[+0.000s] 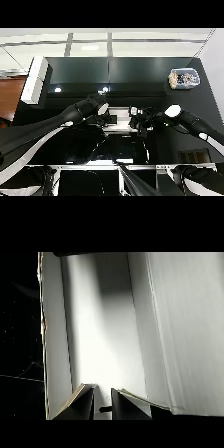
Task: Fold the box and place the chain.
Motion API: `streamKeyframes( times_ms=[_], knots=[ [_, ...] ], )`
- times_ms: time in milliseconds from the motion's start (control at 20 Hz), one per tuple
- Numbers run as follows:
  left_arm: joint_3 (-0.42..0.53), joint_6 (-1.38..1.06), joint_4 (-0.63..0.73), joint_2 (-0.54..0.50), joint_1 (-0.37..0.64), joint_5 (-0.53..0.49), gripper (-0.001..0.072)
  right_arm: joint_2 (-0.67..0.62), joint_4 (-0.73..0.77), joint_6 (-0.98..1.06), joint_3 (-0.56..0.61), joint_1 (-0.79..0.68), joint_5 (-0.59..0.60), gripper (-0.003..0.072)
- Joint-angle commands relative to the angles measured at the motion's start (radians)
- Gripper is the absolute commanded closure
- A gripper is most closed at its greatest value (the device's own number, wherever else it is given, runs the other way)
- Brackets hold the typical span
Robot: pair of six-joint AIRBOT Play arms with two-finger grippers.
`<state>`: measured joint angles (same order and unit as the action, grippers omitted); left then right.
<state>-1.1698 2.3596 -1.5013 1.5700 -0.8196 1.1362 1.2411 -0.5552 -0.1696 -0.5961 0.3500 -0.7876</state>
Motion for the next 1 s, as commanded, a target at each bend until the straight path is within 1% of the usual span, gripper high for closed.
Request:
streamKeyframes(
  times_ms=[0,100,150,200,250,300,350,450,500,550,600,650,700,850,950],
  knots=[
    [-0.001,0.000,0.003,0.000,0.000,-0.002,0.0684,0.003,0.003,0.000,0.000,0.001,0.000,0.0561],
    [-0.001,0.001,0.003,0.000,0.000,-0.002,0.0684,0.003,0.003,0.000,0.000,0.001,0.003,0.0561],
    [-0.001,0.001,0.004,0.000,0.000,-0.002,0.0684,0.003,0.004,0.000,0.000,0.001,0.010,0.0547],
    [-0.001,0.000,0.004,0.000,0.000,-0.002,0.0684,0.003,0.005,0.000,0.000,0.001,0.016,0.0424],
    [-0.001,0.000,0.004,0.000,0.000,-0.002,0.0684,0.003,0.005,0.000,0.000,0.001,0.023,0.0380],
    [-0.001,0.000,0.003,0.000,0.000,-0.003,0.0684,0.003,0.004,0.001,0.000,0.001,0.026,0.0384],
    [-0.001,0.001,0.003,0.000,0.000,-0.002,0.0684,0.003,0.005,0.001,0.000,0.001,0.026,0.0461],
    [-0.001,0.001,0.003,0.000,0.000,-0.004,0.0683,0.003,0.005,0.001,0.000,0.001,0.029,0.0311],
    [-0.001,0.000,0.003,0.000,0.000,-0.006,0.0684,0.003,0.004,0.001,0.000,0.001,0.030,0.0311],
    [-0.001,0.001,0.003,0.000,0.000,-0.010,0.0683,0.003,0.004,0.001,0.000,0.001,0.030,0.0398],
    [-0.001,0.001,0.003,0.000,0.000,-0.010,0.0684,0.003,0.005,0.002,0.000,0.001,0.028,0.0534],
    [-0.001,0.001,0.003,0.000,0.000,-0.010,0.0684,0.003,0.004,0.002,0.000,0.001,0.028,0.0544],
    [-0.001,0.001,0.003,0.000,0.000,-0.010,0.0684,0.002,0.004,0.002,0.000,0.001,0.021,0.0664],
    [-0.001,0.001,0.002,0.000,0.001,-0.010,0.0684,-0.029,-0.004,0.086,-0.001,-0.003,0.016,0.0676],
    [-0.001,0.001,0.002,0.000,0.001,-0.009,0.0684,-0.084,-0.047,0.176,-0.001,-0.022,0.005,0.0675]
  ],
)
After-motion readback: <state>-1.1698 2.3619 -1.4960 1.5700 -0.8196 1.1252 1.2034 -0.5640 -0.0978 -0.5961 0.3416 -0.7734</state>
